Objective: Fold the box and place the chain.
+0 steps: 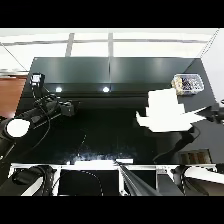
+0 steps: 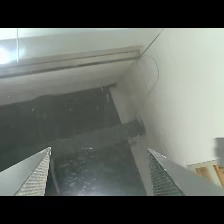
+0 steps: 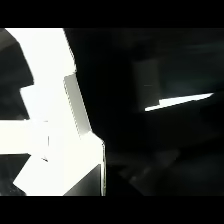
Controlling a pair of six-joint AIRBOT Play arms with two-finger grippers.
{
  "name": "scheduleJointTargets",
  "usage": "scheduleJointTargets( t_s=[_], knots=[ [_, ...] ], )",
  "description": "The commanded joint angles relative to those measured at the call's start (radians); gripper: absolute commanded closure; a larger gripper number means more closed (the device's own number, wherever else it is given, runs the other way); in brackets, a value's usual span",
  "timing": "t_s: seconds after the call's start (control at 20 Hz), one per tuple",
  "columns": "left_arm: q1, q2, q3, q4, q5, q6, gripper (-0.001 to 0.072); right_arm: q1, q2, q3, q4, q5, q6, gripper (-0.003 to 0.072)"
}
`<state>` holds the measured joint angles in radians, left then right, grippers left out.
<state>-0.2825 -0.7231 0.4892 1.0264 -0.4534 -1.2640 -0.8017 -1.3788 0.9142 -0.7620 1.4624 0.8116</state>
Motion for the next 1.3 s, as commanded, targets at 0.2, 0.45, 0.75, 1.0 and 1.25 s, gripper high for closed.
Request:
scheduleJointTargets(
  t_s=[0.2, 0.45, 0.75, 1.0, 1.25],
  knots=[
    [-0.071, -0.111, 0.000, -0.127, -0.031, 0.028, 0.0003, 0.395, 0.458, -0.476, 0.374, -0.352, -0.042, 0.0676],
    [-0.092, -0.338, 0.081, -0.350, -0.117, 0.040, 0.0004, 0.665, 0.633, -0.590, 0.331, -0.505, -0.042, 0.0676],
    [0.009, -0.736, 0.295, -0.743, -0.545, 0.450, 0.0004, 0.800, 0.633, -0.590, 0.332, -0.545, -0.042, 0.0676],
    [0.008, -0.915, 0.412, -0.735, -0.824, 0.613, 0.0005, 0.804, 0.633, -0.590, 0.332, -0.549, -0.042, 0.0676],
    [0.008, -0.973, 0.439, -0.669, -0.954, 0.753, 0.0060, 0.803, 0.633, -0.589, 0.332, -0.552, -0.042, 0.0676]
  ],
)
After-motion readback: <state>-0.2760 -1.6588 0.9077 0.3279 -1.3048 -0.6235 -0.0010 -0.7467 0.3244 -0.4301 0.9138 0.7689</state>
